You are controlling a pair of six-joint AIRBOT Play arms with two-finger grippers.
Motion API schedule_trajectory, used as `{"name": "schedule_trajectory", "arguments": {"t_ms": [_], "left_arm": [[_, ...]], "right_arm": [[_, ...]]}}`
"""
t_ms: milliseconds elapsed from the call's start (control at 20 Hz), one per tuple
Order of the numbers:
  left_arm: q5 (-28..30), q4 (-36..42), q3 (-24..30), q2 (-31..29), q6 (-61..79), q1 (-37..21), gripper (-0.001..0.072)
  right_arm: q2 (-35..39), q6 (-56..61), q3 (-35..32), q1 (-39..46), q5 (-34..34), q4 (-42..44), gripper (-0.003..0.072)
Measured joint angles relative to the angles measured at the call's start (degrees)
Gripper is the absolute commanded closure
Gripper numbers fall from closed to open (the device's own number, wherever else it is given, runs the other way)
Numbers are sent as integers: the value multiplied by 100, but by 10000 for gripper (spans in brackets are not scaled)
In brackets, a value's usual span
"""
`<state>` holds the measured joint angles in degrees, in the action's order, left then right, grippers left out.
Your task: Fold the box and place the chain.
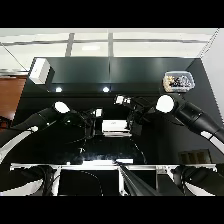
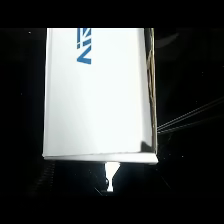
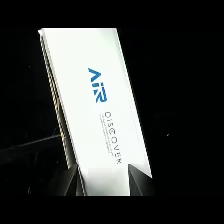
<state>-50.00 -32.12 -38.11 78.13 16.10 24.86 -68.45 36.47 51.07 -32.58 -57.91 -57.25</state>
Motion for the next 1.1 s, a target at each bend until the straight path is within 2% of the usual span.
{"name": "schedule_trajectory", "arguments": {"t_ms": [850,950,1100], "left_arm": [[-13,0,0,0,0,0,354],[-11,0,0,0,-2,0,354],[-11,0,0,0,-2,0,355]], "right_arm": [[-127,42,-83,-72,144,173,335],[-127,42,-85,-72,146,175,286],[-129,44,-90,-72,146,175,286]]}}
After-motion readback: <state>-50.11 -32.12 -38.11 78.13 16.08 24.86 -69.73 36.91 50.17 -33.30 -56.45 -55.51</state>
